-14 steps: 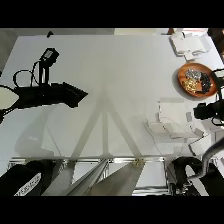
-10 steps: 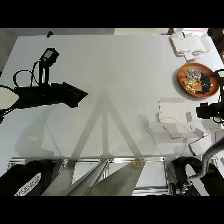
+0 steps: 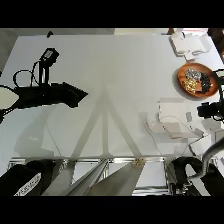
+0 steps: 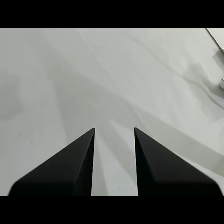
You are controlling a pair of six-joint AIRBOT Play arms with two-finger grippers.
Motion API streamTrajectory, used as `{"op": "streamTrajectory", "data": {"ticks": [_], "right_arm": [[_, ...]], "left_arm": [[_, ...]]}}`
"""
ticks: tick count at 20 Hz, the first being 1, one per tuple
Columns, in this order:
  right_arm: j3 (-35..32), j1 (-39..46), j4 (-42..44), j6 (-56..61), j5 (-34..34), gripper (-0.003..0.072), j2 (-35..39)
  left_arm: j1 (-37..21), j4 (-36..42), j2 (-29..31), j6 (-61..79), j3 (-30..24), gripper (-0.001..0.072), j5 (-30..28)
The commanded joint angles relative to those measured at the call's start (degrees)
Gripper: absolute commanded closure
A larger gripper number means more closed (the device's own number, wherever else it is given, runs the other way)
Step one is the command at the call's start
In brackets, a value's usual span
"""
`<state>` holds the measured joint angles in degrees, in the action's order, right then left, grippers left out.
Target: Fold the box and place the chain.
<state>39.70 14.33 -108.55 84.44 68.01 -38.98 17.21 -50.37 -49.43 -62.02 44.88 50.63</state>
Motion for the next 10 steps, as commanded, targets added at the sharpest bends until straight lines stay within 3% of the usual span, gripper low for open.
{"op": "streamTrajectory", "data": {"ticks": [1,4,10], "right_arm": [[0.2,0.0,-2.6,-0.1,0.1,0.0218,-4.3],[2.7,3.1,-4.0,0.1,0.3,0.0217,-10.6],[12.5,17.5,0.4,-1.3,4.3,0.0214,-20.8]], "left_arm": [[0.0,0.0,0.0,0.0,0.0,0.0430,0.0],[0.0,0.0,0.0,0.0,0.0,0.0430,0.0],[0.0,0.0,0.0,0.0,0.0,0.0430,0.0]]}}
